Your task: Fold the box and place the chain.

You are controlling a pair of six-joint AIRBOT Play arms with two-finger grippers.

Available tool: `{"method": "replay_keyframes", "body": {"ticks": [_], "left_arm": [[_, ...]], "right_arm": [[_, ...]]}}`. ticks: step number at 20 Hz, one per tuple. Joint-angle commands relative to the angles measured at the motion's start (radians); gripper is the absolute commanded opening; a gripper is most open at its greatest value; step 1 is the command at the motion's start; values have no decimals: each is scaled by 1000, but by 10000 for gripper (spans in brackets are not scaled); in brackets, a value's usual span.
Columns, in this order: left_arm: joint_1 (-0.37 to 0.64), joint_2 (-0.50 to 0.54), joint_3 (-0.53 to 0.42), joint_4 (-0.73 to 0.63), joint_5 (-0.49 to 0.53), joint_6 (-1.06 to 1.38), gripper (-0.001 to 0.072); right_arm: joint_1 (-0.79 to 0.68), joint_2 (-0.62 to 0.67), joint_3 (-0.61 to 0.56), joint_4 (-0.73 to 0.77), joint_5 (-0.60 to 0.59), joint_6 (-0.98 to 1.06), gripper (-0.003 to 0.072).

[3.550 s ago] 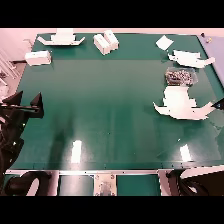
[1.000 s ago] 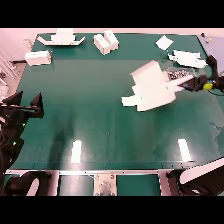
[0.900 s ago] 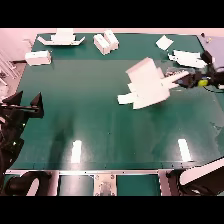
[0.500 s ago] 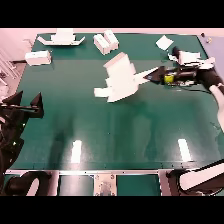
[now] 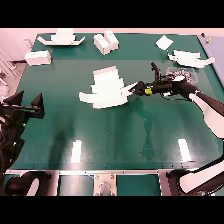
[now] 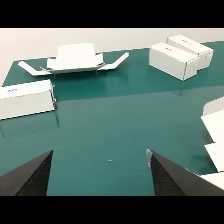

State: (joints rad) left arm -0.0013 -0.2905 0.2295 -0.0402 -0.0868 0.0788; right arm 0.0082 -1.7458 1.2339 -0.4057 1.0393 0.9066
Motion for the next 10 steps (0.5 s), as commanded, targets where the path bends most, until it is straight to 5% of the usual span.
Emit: {"method": "replay_keyframes", "body": {"ticks": [1, 10], "left_arm": [[0, 0, 1, 0, -8, 0, 708], [0, 0, 1, 0, -19, 1, 708]], "right_arm": [[9, -9, -9, -2, -100, -38, 4], [-2, -23, -53, -44, -176, -60, 5]]}}
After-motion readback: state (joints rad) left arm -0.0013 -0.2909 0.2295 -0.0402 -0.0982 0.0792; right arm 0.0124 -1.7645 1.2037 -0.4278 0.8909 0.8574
